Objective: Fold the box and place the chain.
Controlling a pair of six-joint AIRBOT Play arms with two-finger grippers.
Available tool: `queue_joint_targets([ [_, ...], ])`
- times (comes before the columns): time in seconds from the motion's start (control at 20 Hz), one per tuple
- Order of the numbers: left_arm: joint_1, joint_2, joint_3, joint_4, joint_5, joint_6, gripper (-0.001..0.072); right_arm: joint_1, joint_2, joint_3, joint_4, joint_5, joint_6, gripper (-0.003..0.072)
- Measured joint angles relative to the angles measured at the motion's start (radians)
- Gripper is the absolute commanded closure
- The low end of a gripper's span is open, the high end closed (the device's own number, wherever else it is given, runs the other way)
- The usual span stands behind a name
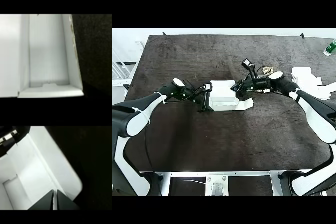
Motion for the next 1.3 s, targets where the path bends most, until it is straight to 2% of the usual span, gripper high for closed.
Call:
queue_joint_targets([
  [0.05, 0.000, 0.000, 0.000, 0.000, 0.000, 0.000, 0.0287, -0.003, 0.026, 0.002, -0.016, 0.012, 0.001, 0.0517],
  [0.15, 0.000, 0.000, 0.000, 0.000, 0.000, 0.000, 0.0287, -0.012, 0.089, 0.004, -0.069, 0.044, 0.001, 0.0298],
  [0.3, 0.000, 0.000, 0.000, 0.000, 0.000, 0.000, 0.0286, -0.028, 0.158, 0.005, -0.205, 0.118, 0.001, 0.0135],
  [0.5, 0.000, 0.000, 0.000, 0.000, -0.001, 0.000, 0.0287, -0.031, 0.167, -0.021, -0.391, 0.166, -0.055, 0.0135],
  [0.65, 0.000, 0.000, 0.000, 0.000, -0.002, 0.000, 0.0287, -0.017, 0.145, -0.050, -0.463, 0.174, -0.116, 0.0135],
  [1.2, 0.000, 0.000, 0.000, 0.000, -0.002, 0.000, 0.0287, 0.048, 0.080, -0.070, -0.512, 0.095, -0.161, 0.0139],
  [1.25, 0.000, 0.000, 0.000, 0.000, -0.002, 0.000, 0.0287, 0.052, 0.076, -0.070, -0.511, 0.089, -0.162, 0.0192],
  [1.3, 0.000, 0.000, 0.000, 0.000, -0.002, 0.000, 0.0287, 0.057, 0.073, -0.070, -0.508, 0.085, -0.162, 0.0213],
])
